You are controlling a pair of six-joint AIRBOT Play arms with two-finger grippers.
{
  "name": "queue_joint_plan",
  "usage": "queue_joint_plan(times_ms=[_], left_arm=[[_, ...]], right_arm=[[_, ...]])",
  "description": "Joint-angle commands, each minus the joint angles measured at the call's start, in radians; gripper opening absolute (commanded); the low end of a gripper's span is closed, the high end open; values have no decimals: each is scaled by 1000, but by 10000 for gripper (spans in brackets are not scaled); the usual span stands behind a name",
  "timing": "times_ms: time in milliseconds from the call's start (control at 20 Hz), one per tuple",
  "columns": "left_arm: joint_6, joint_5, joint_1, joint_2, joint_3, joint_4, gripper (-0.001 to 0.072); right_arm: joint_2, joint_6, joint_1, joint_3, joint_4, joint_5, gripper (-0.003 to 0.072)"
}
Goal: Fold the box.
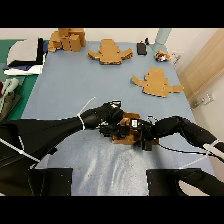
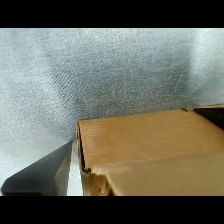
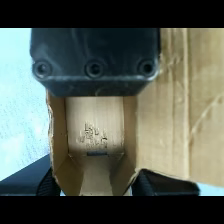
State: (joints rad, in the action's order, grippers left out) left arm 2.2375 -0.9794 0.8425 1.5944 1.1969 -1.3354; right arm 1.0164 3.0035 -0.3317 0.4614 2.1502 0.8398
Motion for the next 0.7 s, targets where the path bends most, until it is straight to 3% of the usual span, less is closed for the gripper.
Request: queue_joint_plan(times_ms=[0,650], left_arm=[[11,-36,6,2,0,-35,453],[-44,-49,-28,-55,33,-50,456]], right_arm=[[0,0,0,0,0,0,558],[0,0,0,0,0,0,558]])
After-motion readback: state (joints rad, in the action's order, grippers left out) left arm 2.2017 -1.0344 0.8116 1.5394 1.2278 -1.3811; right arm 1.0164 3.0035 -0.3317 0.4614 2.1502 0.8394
